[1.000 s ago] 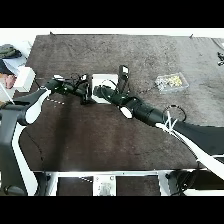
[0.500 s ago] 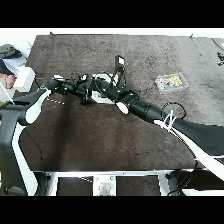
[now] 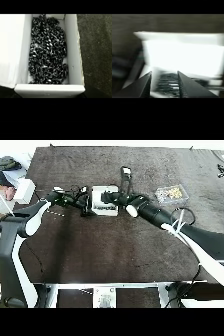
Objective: Fold the box and place the chain.
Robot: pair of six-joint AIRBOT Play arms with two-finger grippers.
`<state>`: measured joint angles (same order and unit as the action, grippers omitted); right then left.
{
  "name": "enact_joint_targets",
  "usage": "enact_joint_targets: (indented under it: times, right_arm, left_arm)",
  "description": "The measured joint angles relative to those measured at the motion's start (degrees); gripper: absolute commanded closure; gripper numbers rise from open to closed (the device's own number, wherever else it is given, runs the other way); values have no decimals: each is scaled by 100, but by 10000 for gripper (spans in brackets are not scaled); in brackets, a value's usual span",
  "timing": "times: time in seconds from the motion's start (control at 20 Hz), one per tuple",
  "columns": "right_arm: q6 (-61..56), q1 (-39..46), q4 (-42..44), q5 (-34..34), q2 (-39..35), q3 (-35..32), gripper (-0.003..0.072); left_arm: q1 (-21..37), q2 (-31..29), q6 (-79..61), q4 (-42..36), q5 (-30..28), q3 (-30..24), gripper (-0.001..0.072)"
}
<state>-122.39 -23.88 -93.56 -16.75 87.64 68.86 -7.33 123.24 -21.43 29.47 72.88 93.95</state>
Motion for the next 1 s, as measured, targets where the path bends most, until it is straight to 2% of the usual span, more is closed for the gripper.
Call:
enact_joint_targets:
  times: [0.2, 0.3, 0.45, 0.75, 1.0]
  right_arm:
    - [750, 817, -83, -929, -66, 2, 303]
    - [1716, 1215, 573, -1193, 33, 9, 303]
    - [3657, 1633, 2103, -1513, 286, 28, 303]
    - [6022, 1869, 3512, -1912, 763, 225, 304]
    - [6937, 1814, 3692, -2420, 1211, 699, 304]
  left_arm:
    - [0, 0, 0, -2, 0, 0, 467]
    - [0, 0, 0, -2, 0, 0, 467]
    - [0, 0, -2, -2, 0, 0, 467]
    - [0, 0, -2, 0, 0, -2, 466]
    - [0, 0, 0, 0, 0, 0, 467]
